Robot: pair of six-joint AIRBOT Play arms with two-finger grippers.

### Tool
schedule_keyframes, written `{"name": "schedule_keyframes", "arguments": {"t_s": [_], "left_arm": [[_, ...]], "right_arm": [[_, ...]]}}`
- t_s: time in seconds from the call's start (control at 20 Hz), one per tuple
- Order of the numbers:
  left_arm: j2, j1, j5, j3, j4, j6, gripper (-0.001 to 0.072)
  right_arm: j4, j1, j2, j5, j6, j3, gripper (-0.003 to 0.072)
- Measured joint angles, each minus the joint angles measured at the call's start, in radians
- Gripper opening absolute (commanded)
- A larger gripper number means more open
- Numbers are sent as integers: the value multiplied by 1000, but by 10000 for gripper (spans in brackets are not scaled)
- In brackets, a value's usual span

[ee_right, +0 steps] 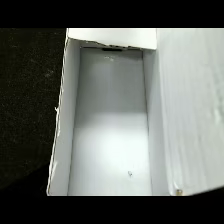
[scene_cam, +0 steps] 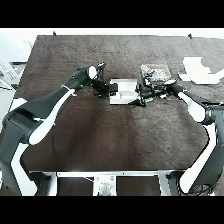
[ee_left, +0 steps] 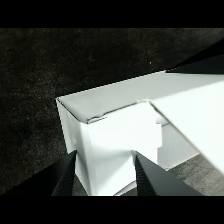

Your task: Fold the box and place the chain.

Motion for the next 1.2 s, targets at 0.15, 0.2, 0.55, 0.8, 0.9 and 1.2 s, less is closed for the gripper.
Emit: {"name": "schedule_keyframes", "arguments": {"t_s": [0.15, 0.2, 0.55, 0.8, 0.9, 1.2], "left_arm": [[-23, -5, -38, 43, 21, -20, 423], [-30, -5, -45, 51, 26, -24, 423], [-41, -8, -68, 72, 61, -47, 423], [-53, -12, -87, 99, 87, -54, 423], [-77, -15, -114, 142, 98, -58, 423], [-122, -26, -189, 231, 144, -81, 423]], "right_arm": [[0, 0, 0, 0, 0, 0, 497], [0, 0, 0, 0, 0, 0, 497], [0, 0, 0, 0, 0, 0, 497], [0, 0, 0, 0, 0, 0, 497], [0, 0, 0, 0, 0, 0, 497], [0, 0, 0, 0, 0, 0, 497]]}}
